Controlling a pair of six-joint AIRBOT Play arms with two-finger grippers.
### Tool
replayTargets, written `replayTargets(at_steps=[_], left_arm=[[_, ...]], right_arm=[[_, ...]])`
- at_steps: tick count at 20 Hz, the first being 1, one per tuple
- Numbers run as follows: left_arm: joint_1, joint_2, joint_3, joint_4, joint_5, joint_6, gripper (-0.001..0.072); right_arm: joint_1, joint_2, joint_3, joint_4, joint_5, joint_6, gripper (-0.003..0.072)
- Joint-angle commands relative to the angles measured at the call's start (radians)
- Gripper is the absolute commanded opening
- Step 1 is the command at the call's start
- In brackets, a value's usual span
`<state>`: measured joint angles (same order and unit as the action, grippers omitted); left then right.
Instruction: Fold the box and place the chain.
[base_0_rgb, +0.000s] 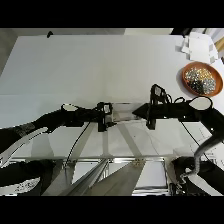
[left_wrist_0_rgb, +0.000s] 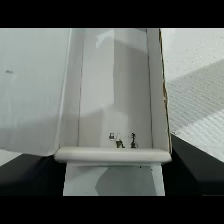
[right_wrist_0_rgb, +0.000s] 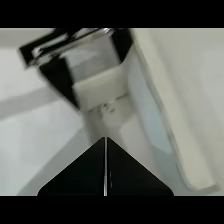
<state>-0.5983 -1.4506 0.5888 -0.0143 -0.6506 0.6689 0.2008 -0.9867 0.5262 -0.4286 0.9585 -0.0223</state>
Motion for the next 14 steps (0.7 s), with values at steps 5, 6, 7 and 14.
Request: replayTargets(at_steps=[5,6,7,14], left_arm=[[0.000,0.000,0.000,0.000,0.000,-0.001,0.0209],[0.000,0.000,0.000,0.000,-0.001,-0.001,0.0209],[0.000,0.000,0.000,0.000,0.000,-0.001,0.0209],[0.000,0.000,0.000,0.000,-0.001,-0.001,0.0209]], right_arm=[[0.065,-0.178,0.001,0.152,-0.354,0.113,0.0019],[0.065,-0.207,0.001,0.152,-0.360,0.132,0.0019],[0.065,-0.231,0.001,0.151,-0.361,0.154,0.0019],[0.065,-0.253,0.001,0.114,-0.333,0.183,0.0019]])
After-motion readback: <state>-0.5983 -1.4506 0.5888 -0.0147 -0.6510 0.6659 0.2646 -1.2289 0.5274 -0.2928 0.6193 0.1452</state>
